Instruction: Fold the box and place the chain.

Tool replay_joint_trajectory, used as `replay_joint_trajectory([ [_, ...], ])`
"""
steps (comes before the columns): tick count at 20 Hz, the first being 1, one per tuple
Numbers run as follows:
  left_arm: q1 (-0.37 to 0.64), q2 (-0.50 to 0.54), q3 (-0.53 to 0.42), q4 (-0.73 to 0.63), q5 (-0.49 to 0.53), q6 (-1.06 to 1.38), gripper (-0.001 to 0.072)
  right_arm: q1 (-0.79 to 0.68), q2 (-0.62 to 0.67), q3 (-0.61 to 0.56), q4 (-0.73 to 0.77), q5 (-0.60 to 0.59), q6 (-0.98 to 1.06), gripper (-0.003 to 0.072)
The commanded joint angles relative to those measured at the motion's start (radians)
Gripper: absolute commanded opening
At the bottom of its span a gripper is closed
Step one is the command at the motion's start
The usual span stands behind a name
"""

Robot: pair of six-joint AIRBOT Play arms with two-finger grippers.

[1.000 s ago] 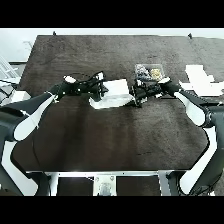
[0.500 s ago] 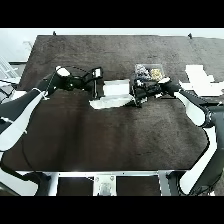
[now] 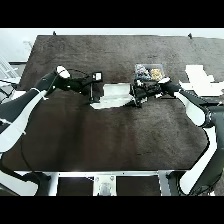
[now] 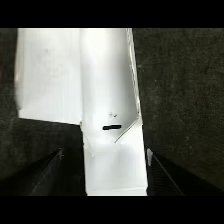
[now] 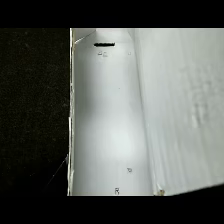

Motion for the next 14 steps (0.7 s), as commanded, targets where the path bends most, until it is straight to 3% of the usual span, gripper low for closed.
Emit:
replay_joint_trajectory([
  [1, -0.03, -0.024, 0.0, 0.034, 0.044, -0.031, 0.0603, 0.0, 0.0, 0.0, 0.0, 0.0, 0.0, 0.0506],
  [6, -0.047, -0.069, 0.0, 0.043, 0.121, -0.06, 0.0603, 0.0, 0.0, 0.0, 0.0, 0.0, 0.001, 0.0506],
  [13, -0.054, -0.095, 0.0, 0.048, 0.122, -0.091, 0.0601, 0.0, 0.0, 0.0, 0.0, 0.0, 0.0, 0.0506],
  [14, -0.057, -0.096, 0.0, 0.049, 0.122, -0.091, 0.0568, 0.0, 0.0, 0.0, 0.0, 0.0, 0.0, 0.0506],
])
